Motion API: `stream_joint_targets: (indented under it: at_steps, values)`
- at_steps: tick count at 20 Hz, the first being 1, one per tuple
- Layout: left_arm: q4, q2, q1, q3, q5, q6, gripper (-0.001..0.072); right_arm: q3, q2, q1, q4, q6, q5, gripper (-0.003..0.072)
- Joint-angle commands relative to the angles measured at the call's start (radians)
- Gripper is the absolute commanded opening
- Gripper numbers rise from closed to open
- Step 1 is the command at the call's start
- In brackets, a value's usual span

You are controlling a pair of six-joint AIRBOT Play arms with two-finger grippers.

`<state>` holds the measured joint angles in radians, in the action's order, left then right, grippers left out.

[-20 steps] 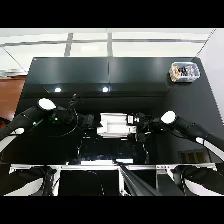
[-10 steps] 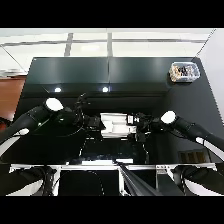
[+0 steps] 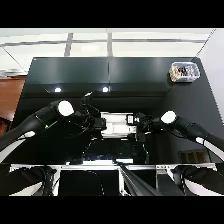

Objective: Fold the box and place the chain.

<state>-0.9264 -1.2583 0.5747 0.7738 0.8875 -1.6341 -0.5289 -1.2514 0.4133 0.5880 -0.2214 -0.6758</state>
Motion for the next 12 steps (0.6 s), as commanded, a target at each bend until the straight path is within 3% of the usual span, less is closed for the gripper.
stream_joint_targets:
  at_steps: [1,7,12]
  values:
    - [-0.167,0.0,0.055,0.014,-0.022,-0.183,0.0353,0.0,0.0,0.0,0.0,0.0,0.0,0.0128]
    - [-0.259,-0.004,0.075,0.046,-0.008,-0.291,0.0352,0.0,0.0,0.0,0.0,0.0,0.0,0.0128]
    - [-0.411,-0.106,0.152,0.17,0.162,-0.42,0.0352,0.0,0.0,0.0,-0.001,0.0,0.001,0.0128]
